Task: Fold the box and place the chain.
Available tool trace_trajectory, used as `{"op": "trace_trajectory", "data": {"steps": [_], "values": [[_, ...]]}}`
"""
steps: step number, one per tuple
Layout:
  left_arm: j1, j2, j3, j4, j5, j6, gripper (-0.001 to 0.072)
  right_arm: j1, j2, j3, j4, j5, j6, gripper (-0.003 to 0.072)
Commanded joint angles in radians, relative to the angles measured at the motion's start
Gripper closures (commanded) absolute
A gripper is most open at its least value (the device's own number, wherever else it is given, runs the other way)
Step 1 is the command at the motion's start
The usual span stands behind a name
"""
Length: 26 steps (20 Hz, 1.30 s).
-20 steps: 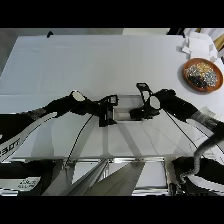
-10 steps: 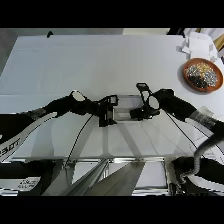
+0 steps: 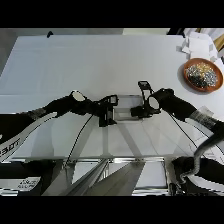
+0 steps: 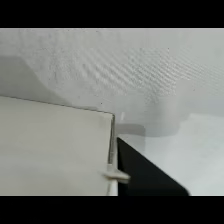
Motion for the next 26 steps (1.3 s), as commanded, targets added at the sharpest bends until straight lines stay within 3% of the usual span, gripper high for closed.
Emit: {"op": "trace_trajectory", "data": {"steps": [1,5,6,7,8,10,11,12,15,16,17,18,26], "values": [[0.000,0.001,0.000,0.000,0.000,0.000,0.0457,0.000,-0.004,0.001,-0.020,0.005,0.008,0.0677],[0.000,0.001,0.000,0.000,0.000,0.001,0.0457,0.000,-0.010,0.001,-0.020,0.005,0.008,0.0678],[0.000,0.001,0.000,0.000,0.000,0.001,0.0457,0.001,-0.012,0.001,-0.020,0.004,0.007,0.0645],[0.000,0.001,0.000,0.000,0.000,0.001,0.0457,0.001,-0.016,0.001,-0.020,0.004,0.007,0.0537],[0.000,0.001,0.000,0.000,0.000,0.001,0.0457,0.001,-0.021,0.001,-0.020,0.006,0.007,0.0512],[0.000,0.001,0.000,0.000,0.001,0.000,0.0457,0.001,-0.029,0.001,-0.020,0.013,0.008,0.0546],[0.000,0.001,0.000,0.000,0.001,0.001,0.0457,0.000,-0.029,0.001,-0.021,0.012,0.008,0.0642],[0.000,0.001,0.000,0.000,0.000,0.001,0.0457,0.000,-0.028,0.001,-0.022,0.012,0.007,0.0678],[0.000,0.001,0.000,0.000,0.000,0.000,0.0457,0.000,-0.027,0.001,-0.023,0.007,0.003,0.0676],[0.000,0.001,0.000,0.000,0.000,0.000,0.0457,0.000,-0.024,0.001,-0.023,0.007,-0.006,0.0611],[0.000,0.001,0.000,0.000,0.000,0.001,0.0457,0.000,-0.016,0.001,-0.023,0.007,-0.008,0.0440],[0.000,0.001,0.000,0.000,0.000,0.001,0.0457,0.000,-0.003,0.001,-0.023,0.007,-0.027,0.0323],[0.000,0.001,0.000,0.000,0.000,0.000,0.0457,-0.057,0.288,0.026,-0.032,0.054,-0.224,0.0327]]}}
